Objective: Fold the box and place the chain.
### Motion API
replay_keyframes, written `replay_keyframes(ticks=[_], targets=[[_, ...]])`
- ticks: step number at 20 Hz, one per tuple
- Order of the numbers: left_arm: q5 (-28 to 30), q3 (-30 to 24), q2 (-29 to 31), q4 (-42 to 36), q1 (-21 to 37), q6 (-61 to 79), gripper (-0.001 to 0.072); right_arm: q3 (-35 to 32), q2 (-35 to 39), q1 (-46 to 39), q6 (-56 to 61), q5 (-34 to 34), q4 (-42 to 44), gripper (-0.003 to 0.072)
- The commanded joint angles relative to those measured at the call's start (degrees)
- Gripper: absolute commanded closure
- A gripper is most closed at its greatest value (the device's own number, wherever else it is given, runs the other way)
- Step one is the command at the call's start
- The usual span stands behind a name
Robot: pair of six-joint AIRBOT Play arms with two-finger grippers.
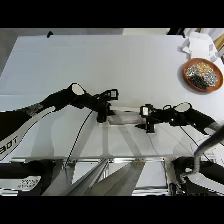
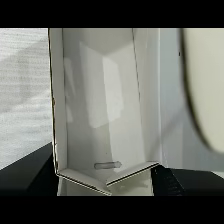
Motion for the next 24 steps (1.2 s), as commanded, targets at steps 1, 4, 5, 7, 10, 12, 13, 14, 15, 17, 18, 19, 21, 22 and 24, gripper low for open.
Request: replay_keyframes(ticks=[1,4,5,7,10,12,13,14,15,17,18,19,21,22,24], targets=[[0.00,0.00,0.04,0.02,0.00,0.02,0.0698,-0.04,0.04,-0.02,0.02,0.07,0.02,0.0265],[0.00,0.00,0.02,0.02,-0.02,0.00,0.0698,-0.04,0.04,-0.02,0.02,0.07,0.00,0.0265],[0.00,0.00,0.04,0.02,-0.02,0.02,0.0698,-0.04,0.04,-0.02,0.02,0.07,0.00,0.0265],[0.00,0.00,0.04,0.02,-0.02,0.02,0.0698,-0.04,0.04,-0.02,0.02,0.07,0.02,0.0265],[0.00,0.00,0.04,0.02,-0.02,0.02,0.0698,-0.04,0.04,-0.02,0.02,0.07,0.02,0.0265],[0.00,0.00,0.02,0.02,0.00,0.02,0.0698,-0.04,0.04,-0.02,0.02,0.07,0.02,0.0265],[0.00,0.00,0.02,0.02,-0.02,0.02,0.0698,-0.04,0.04,-0.02,0.02,0.07,0.02,0.0265],[0.00,0.00,0.04,0.02,-0.02,0.02,0.0698,-0.04,0.04,-0.02,0.02,0.07,0.02,0.0265],[0.00,0.00,0.04,0.02,-0.02,0.02,0.0698,-0.04,0.04,-0.02,0.02,0.07,0.02,0.0265],[-0.26,0.00,0.04,0.02,-0.02,0.00,0.0698,-0.04,0.04,-0.02,0.02,0.07,0.02,0.0265],[-0.81,0.00,0.02,0.02,-0.02,0.00,0.0698,-0.04,0.04,-0.02,0.02,0.07,0.00,0.0265],[-1.46,0.00,0.02,0.02,-0.02,0.02,0.0698,-0.04,0.04,-0.02,0.02,0.07,0.02,0.0265],[-2.62,0.00,0.04,-0.02,-0.02,0.00,0.0698,-0.04,0.04,-0.02,0.02,0.07,0.00,0.0265],[-2.84,0.00,0.07,-0.48,-0.02,0.02,0.0692,-0.04,0.04,-0.02,0.02,0.07,0.02,0.0265],[-2.82,0.00,0.46,-0.31,0.11,-0.02,0.0363,-0.04,0.04,-0.02,0.02,0.07,0.02,0.0265]])
